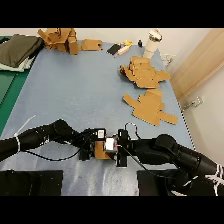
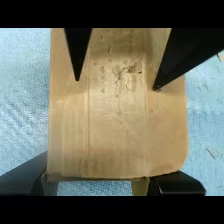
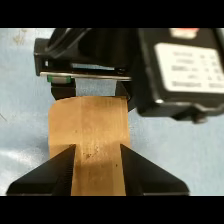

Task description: Fold the box.

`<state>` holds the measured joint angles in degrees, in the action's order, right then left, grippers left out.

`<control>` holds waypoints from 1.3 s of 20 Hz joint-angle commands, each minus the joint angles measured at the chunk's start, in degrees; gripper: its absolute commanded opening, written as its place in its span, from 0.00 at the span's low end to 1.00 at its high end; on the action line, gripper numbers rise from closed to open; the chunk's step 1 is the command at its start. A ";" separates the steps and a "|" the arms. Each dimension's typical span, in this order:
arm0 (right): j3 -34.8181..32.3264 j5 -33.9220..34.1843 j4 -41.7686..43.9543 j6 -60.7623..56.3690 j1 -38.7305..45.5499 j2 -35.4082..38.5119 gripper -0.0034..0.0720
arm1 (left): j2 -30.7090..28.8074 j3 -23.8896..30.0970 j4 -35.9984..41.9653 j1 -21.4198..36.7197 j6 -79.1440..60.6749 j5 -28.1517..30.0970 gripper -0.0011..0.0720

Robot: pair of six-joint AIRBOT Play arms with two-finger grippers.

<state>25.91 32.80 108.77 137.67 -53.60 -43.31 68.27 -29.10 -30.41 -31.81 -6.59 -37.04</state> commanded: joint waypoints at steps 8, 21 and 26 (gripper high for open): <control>-1.29 -3.43 -4.15 5.95 -4.74 0.07 0.65 | -0.04 0.00 0.00 0.02 0.00 0.00 0.51; -1.20 -7.48 -9.22 5.79 -5.49 -2.60 0.51 | -0.04 0.00 0.00 0.00 0.00 0.00 0.51; -1.14 -7.50 -14.60 2.21 -5.44 0.31 0.34 | -0.04 0.00 0.00 0.00 0.00 0.00 0.51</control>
<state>24.69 25.50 97.69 142.32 -59.05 -44.27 68.27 -29.10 -30.30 -31.81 -6.35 -37.01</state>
